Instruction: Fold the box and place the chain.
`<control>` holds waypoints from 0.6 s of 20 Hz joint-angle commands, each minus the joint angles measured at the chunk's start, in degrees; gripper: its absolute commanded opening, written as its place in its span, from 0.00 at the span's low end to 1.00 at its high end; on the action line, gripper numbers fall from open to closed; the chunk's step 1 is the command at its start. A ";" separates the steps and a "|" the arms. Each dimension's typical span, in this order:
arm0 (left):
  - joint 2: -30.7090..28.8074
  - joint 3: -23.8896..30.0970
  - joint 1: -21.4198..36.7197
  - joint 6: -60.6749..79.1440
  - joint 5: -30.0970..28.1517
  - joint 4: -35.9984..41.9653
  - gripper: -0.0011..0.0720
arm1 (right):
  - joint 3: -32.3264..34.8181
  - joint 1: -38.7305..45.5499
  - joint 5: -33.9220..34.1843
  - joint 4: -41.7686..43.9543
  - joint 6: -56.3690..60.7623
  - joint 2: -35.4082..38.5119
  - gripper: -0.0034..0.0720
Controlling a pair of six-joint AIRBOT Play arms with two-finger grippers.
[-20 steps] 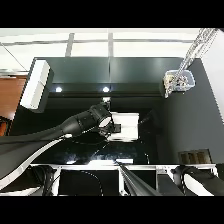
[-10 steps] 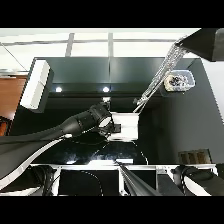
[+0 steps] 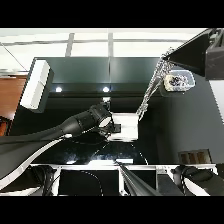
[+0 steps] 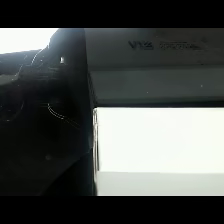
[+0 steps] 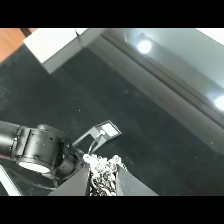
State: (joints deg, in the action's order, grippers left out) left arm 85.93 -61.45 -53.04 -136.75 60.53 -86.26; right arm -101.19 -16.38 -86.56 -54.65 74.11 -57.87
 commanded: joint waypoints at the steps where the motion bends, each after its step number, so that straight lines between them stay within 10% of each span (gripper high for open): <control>1: 0.00 0.00 0.00 0.00 -0.02 -0.02 0.05 | 1.57 -0.28 -0.68 -2.93 0.00 1.40 0.05; 12: 0.00 0.00 0.00 0.02 -0.02 -0.02 0.05 | 11.85 -0.28 0.33 11.91 -3.34 4.39 0.05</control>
